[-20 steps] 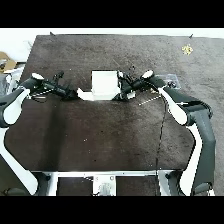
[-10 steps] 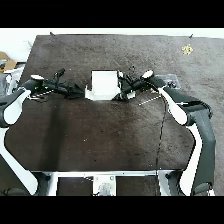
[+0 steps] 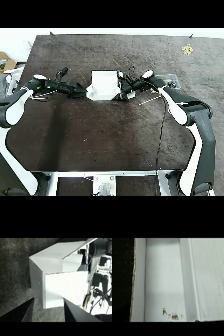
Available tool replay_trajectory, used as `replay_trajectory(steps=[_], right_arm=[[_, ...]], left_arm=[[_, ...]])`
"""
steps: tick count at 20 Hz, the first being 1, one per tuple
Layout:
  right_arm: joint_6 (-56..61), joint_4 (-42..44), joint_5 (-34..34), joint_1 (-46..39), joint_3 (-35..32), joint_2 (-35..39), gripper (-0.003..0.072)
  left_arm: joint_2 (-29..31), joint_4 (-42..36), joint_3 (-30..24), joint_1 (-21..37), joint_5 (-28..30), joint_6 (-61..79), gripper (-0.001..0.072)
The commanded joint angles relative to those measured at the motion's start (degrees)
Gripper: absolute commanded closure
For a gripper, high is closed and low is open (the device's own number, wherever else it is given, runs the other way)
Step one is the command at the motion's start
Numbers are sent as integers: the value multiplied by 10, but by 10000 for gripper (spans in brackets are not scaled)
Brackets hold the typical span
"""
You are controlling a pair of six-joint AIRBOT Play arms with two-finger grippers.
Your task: Fold the box and place the chain.
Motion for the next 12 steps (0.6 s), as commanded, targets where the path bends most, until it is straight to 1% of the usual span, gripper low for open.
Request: replay_trajectory(steps=[1,5,6,7,9,12], right_arm=[[0,0,0,0,0,0,230],[0,0,0,0,0,0,230],[0,0,0,0,0,0,230],[0,0,0,0,0,0,230],[0,0,0,0,0,0,230],[0,0,0,0,0,0,230]], left_arm=[[0,28,22,-19,9,-41,305],[0,114,88,-50,16,-112,306],[0,133,101,-58,18,-131,332],[0,157,112,-66,20,-151,417],[0,193,132,-83,23,-194,426],[0,226,159,-100,25,-214,425]])
